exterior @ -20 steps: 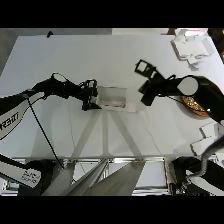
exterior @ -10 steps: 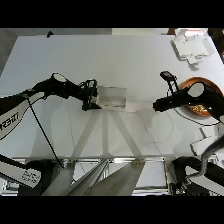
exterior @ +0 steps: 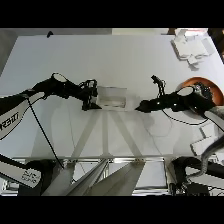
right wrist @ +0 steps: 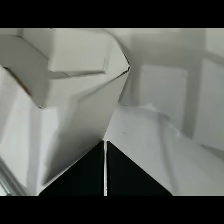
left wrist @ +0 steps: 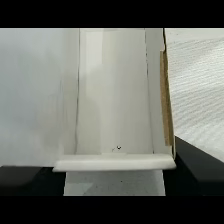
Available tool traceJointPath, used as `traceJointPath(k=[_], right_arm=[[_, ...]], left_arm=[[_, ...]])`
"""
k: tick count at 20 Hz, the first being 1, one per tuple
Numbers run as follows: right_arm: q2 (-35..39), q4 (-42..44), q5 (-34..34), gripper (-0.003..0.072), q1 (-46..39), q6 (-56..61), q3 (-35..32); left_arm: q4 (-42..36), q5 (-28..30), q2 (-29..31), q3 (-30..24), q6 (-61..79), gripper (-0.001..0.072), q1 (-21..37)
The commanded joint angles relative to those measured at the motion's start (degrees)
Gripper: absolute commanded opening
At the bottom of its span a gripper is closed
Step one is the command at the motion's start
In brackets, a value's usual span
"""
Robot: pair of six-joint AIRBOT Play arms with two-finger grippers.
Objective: Fold the box and place the chain.
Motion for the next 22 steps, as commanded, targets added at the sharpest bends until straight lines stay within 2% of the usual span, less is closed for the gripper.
traceJointPath(k=[1, 2, 3, 4, 6, 7, 8, 10, 11, 13, 22], right_arm=[[-0.44, 9.01, 0.33, 0.0014, 1.03, -6.36, -0.04], [-0.44, 9.66, 0.39, 0.0015, 1.36, -6.88, -0.04], [-0.44, 10.19, 0.24, 0.0058, 1.79, -6.88, -0.02], [-0.44, 10.51, -0.13, 0.0136, 2.19, -6.88, -0.02], [-0.44, 10.54, -1.68, 0.0237, 3.17, -6.88, -0.02], [-0.44, 10.60, -2.78, 0.0331, 3.76, -6.88, -0.02], [-0.37, 10.62, -3.78, 0.0364, 4.37, -7.08, -0.02], [0.00, 10.75, -5.07, 0.0367, 5.29, -8.44, -0.02], [0.17, 10.78, -6.25, 0.0430, 5.73, -8.81, -0.02], [0.28, 10.82, -9.16, 0.0505, 6.49, -8.79, -0.02], [0.28, 13.60, -20.20, 0.0520, 11.52, -8.76, -0.02]], left_arm=[[0.00, 0.00, 0.04, 0.02, 0.02, 0.0318, 0.02], [0.00, 0.00, 0.04, 0.02, 0.02, 0.0318, 0.02], [0.00, 0.00, 0.04, 0.02, 0.02, 0.0318, 0.02], [0.00, 0.00, 0.04, 0.02, 0.02, 0.0318, 0.02], [0.00, 0.00, 0.04, 0.02, 0.02, 0.0318, 0.02], [0.00, 0.00, 0.04, 0.02, 0.02, 0.0318, 0.02], [0.00, 0.00, 0.04, 0.02, 0.02, 0.0318, 0.02], [0.00, 0.00, 0.04, 0.02, 0.02, 0.0318, 0.02], [0.00, 0.00, 0.04, 0.02, 0.02, 0.0318, 0.02], [0.00, 0.00, 0.04, 0.02, 0.02, 0.0318, 0.02], [0.00, 0.00, 0.04, 0.02, 0.02, 0.0318, 0.02]])
